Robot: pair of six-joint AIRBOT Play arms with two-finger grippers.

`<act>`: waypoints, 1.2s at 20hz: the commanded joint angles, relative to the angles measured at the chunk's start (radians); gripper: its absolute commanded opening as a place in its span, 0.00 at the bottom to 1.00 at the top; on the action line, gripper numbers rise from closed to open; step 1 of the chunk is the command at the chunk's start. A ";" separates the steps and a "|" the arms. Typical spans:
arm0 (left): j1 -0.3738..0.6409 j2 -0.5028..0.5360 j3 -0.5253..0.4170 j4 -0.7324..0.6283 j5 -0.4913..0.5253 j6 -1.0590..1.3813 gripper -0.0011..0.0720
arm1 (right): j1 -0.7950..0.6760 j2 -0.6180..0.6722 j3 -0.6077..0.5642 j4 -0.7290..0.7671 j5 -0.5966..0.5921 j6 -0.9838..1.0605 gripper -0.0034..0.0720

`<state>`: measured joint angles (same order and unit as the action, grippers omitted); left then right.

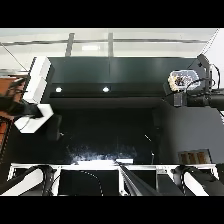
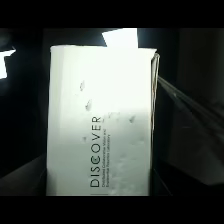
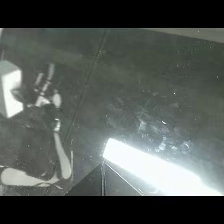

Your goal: Fold the box and place the chain.

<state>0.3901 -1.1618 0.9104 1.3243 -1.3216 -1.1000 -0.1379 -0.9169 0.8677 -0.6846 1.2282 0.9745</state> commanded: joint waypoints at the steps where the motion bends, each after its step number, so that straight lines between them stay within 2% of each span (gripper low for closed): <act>1: 0.216 0.023 -0.005 0.004 0.022 -0.003 0.40 | -0.001 0.001 0.000 -0.005 -0.015 0.001 0.06; 4: 0.293 0.023 -0.005 0.003 0.149 0.024 0.41 | -0.001 0.001 0.000 -0.005 -0.020 0.002 0.06; 7: 0.288 0.017 -0.008 -0.056 0.277 0.078 0.42 | -0.001 0.001 0.000 -0.004 -0.022 0.003 0.06; 10: 0.251 -0.003 -0.008 -0.129 0.289 0.315 0.42 | -0.001 0.001 0.000 -0.004 -0.025 0.017 0.06; 12: 0.235 -0.018 -0.008 -0.130 0.340 0.327 0.42 | -0.001 0.001 0.000 -0.005 -0.027 0.017 0.06; 18: 0.211 -0.121 -0.008 -0.140 0.347 0.310 0.41 | -0.001 0.001 0.000 -0.009 -0.051 0.016 0.06; 21: 0.174 -0.163 -0.008 -0.131 0.407 0.311 0.42 | -0.001 0.001 0.000 -0.008 -0.058 0.017 0.06; 22: 0.166 -0.166 -0.008 -0.132 0.438 0.310 0.52 | -0.001 0.001 0.000 -0.008 -0.056 0.017 0.06; 23: 0.161 -0.166 -0.008 -0.130 0.468 0.310 0.66 | -0.001 0.001 0.000 -0.008 -0.055 0.017 0.06; 24: 0.159 -0.163 -0.007 -0.131 0.486 0.307 0.84 | -0.001 0.001 0.000 -0.008 -0.053 0.017 0.06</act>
